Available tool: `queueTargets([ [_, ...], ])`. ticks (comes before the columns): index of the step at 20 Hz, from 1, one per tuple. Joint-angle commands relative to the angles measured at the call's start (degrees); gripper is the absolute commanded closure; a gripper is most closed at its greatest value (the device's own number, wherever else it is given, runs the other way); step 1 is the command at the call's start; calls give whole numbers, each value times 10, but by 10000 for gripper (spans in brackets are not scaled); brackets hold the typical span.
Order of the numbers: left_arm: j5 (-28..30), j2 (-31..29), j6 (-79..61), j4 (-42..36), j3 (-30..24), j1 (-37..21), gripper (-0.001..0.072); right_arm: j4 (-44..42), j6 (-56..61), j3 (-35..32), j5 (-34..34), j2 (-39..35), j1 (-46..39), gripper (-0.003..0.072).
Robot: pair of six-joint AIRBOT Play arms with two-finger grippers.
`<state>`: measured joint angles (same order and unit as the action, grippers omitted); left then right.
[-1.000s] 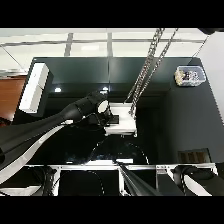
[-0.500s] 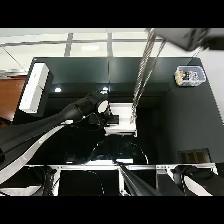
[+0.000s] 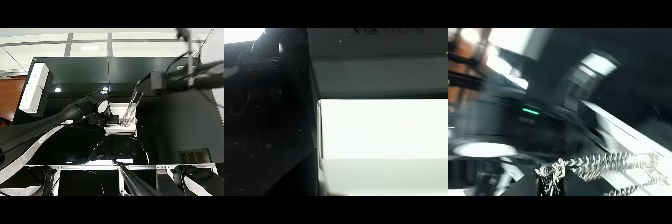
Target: Fold the box and place the chain.
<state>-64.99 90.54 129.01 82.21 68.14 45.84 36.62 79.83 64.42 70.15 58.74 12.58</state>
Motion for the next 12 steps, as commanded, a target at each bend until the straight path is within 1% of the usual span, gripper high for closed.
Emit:
queueTargets([
  [1, 0, 0, 0, 0, 0, 0, 682, 22, 3, -122, -68, 0, 6, 672],
  [3, 0, 0, 0, 0, 0, 0, 682, 23, 3, -170, -95, 3, 20, 670],
  [5, 0, 0, 0, 0, 0, 0, 682, 30, 3, -188, -105, 6, 30, 665],
  [6, 0, 0, 0, 0, 0, 0, 682, 28, 3, -188, -108, 5, 31, 552],
  [7, 0, 0, 0, 0, 0, 0, 682, 24, 3, -184, -107, 5, 30, 391],
  [8, 0, 0, 0, 0, 0, 0, 682, 24, 2, -174, -88, 5, 25, 348],
  [10, 0, 0, 0, 0, 0, 0, 682, 38, -23, -147, -30, -2, -2, 348],
  [11, 0, 0, 0, 0, 0, 0, 682, 55, -32, -143, -16, -14, -22, 349],
  [12, 0, 0, 0, 0, 0, 0, 682, 92, -37, -143, -7, -28, -43, 349],
])
